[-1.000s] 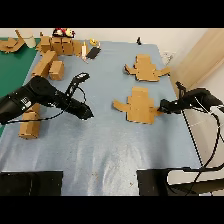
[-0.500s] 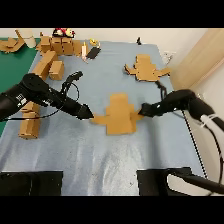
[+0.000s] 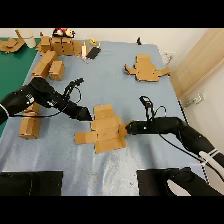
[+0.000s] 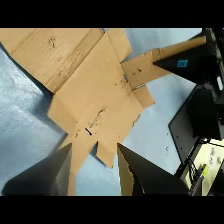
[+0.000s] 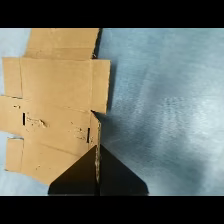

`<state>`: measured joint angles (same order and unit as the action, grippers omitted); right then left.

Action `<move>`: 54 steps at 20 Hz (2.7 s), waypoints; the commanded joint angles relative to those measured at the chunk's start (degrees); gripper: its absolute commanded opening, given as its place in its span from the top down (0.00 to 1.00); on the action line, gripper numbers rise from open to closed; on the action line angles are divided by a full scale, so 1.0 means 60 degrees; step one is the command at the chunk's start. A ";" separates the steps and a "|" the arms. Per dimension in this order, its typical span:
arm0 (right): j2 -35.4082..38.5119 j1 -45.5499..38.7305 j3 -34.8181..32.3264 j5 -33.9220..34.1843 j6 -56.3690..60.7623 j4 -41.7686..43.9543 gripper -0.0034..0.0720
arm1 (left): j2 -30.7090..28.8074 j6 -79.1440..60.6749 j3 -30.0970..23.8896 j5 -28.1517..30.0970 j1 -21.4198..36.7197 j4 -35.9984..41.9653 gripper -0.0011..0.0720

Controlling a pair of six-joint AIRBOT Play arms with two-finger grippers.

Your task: Fold the box.

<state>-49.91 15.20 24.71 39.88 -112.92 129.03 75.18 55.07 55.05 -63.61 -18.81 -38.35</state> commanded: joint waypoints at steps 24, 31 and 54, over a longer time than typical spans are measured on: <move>0.0849 0.1851 -0.0484 -0.1468 -0.0430 -0.0197 0.95 | 0.1472 -0.2630 -0.0419 0.0204 0.0805 0.1971 0.39; 0.0849 0.1851 -0.0484 -0.1468 -0.0426 -0.0302 0.95 | 0.1814 -0.3763 -0.0576 -0.0353 0.0998 0.3238 0.40; 0.0834 0.1851 -0.0481 -0.1475 -0.0426 -0.0437 0.95 | 0.2178 -0.4299 -0.0576 -0.0430 0.1985 0.3679 0.43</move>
<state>-44.88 26.33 21.82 31.09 -115.50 126.48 88.20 29.08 51.62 -66.61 -7.55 -16.21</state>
